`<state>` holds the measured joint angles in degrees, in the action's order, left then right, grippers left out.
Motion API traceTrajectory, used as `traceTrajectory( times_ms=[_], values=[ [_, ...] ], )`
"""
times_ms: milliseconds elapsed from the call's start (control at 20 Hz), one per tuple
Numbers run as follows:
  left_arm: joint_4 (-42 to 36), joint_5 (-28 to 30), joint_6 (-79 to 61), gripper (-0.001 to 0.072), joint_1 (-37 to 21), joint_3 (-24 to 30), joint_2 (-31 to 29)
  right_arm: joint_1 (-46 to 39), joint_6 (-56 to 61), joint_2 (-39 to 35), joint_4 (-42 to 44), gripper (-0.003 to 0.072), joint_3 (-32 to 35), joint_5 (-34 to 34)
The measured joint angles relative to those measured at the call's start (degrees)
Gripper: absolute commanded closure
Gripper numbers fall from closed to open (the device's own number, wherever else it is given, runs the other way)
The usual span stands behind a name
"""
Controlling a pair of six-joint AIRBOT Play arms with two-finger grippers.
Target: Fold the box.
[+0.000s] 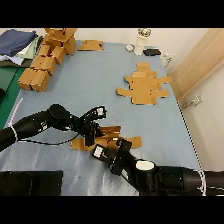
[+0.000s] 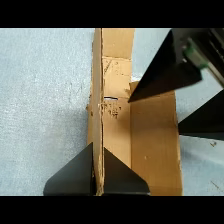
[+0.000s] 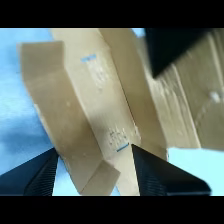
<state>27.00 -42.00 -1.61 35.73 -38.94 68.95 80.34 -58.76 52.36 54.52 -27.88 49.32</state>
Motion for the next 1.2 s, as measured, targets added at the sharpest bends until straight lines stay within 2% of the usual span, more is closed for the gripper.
traceTrajectory(
  times_ms=[300, 650, 900, 1050, 1200],
  values=[
    [0.00, 0.00, -0.02, 0.0698, 0.00, 0.00, 0.00, -6.29, -8.79, -6.27, 3.26, -0.0031, 2.58, -2.08],
    [0.00, -0.02, 0.00, 0.0697, 0.00, 0.00, 0.00, -8.70, -11.39, -18.05, -0.02, -0.0031, 10.56, -9.25],
    [-0.02, 0.00, 0.00, 0.0698, 0.00, 0.00, 0.00, -13.53, -14.53, -20.61, 0.46, -0.0031, 13.20, -14.60],
    [-0.02, 0.00, 0.00, 0.0697, 0.00, 0.00, 0.00, -20.50, -25.70, -20.76, 9.92, -0.0030, 13.86, -19.41],
    [-0.02, 0.00, 0.00, 0.0697, 0.00, 0.00, 0.00, -30.03, -48.33, -19.28, 29.77, -0.0031, 13.60, -21.38]
  ],
)
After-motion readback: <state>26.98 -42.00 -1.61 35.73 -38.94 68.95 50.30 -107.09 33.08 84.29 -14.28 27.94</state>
